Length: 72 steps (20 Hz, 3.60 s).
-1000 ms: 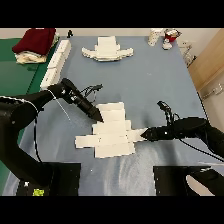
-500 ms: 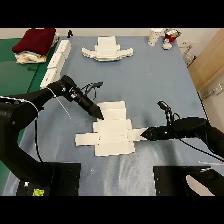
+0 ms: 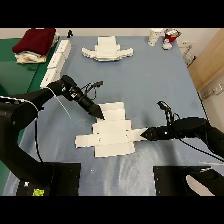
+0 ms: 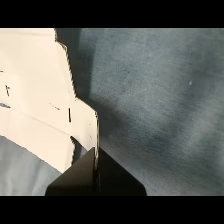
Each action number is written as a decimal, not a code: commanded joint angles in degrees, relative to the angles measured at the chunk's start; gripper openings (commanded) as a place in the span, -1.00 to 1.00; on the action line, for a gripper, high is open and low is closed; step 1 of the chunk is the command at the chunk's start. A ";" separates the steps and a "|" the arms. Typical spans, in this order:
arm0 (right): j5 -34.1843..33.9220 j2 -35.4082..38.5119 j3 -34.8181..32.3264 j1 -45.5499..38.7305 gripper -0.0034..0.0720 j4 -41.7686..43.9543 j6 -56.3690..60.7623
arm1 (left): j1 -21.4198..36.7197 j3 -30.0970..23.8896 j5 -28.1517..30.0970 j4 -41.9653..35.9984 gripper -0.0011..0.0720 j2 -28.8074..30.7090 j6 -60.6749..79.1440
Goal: Fold the box.
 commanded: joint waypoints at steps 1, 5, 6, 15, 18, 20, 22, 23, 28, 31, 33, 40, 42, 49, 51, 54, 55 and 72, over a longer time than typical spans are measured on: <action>0.04 -0.04 -0.02 0.04 -0.90 0.00 0.00 | -0.02 0.07 -0.81 0.04 -0.67 -0.04 0.31; 0.04 -0.04 -0.02 0.04 -0.90 0.00 0.00 | -0.02 0.07 -1.05 0.04 -0.68 -0.04 0.33; 0.04 -0.04 -0.02 0.04 -0.90 0.00 0.00 | -0.02 0.07 -1.05 0.04 -0.68 -0.04 0.52; 0.72 -0.04 -0.02 0.04 -0.79 0.00 -0.02 | 0.00 0.07 -1.49 0.02 -0.93 -0.04 1.75; 2.21 -0.02 0.04 0.02 -0.10 -0.50 -0.02 | -0.04 0.52 -0.85 -0.31 -0.94 0.20 6.78; 4.07 0.00 0.81 -0.04 -0.10 -3.67 0.59 | -0.31 0.52 1.09 -1.77 -0.94 1.97 12.66; 6.73 0.02 3.08 -0.24 -0.10 -11.50 7.82 | -1.51 0.39 4.46 -1.86 -0.95 5.07 17.86; 7.72 0.02 4.81 -0.68 -0.10 -16.59 13.51 | -2.43 0.13 5.97 -1.86 -0.95 6.80 20.09; 7.65 0.07 15.72 -4.76 0.74 -35.06 32.92 | -7.30 -4.85 13.88 -1.86 -0.95 15.80 25.57; 7.52 0.07 18.97 -5.84 0.81 -35.52 36.94 | -9.66 -11.45 22.05 -2.62 -0.95 23.21 29.70; 7.30 -0.07 18.93 -5.81 0.81 -34.40 37.05 | -11.96 -17.29 27.74 -4.09 -0.95 29.24 33.33; 7.30 -0.42 18.93 -5.79 0.81 -31.93 37.07 | -26.80 -34.38 53.16 -4.07 -0.95 42.05 34.95; 7.26 -0.42 18.93 -5.79 0.81 -31.39 37.09 | -29.53 -36.35 57.24 -4.04 -0.94 42.12 34.95; 6.82 -0.42 18.91 -5.79 0.81 -30.97 37.07 | -26.43 -34.25 52.13 -4.00 -0.94 41.55 34.71; 6.32 -0.42 18.82 -5.79 0.81 -30.99 37.07 | -23.04 -31.91 43.63 -3.96 -0.94 41.48 34.71; 6.34 -0.42 18.82 -5.79 0.81 -30.34 37.09 | -19.85 -29.44 37.40 -2.93 -0.94 40.19 34.71; 6.36 -0.42 18.82 -5.79 0.81 -30.23 37.07 | -19.76 -28.87 36.94 -2.82 -0.94 39.21 34.73; 5.90 -0.42 18.82 -5.79 0.81 -29.92 37.07 | -19.76 -26.34 31.93 -1.64 -0.94 31.43 31.58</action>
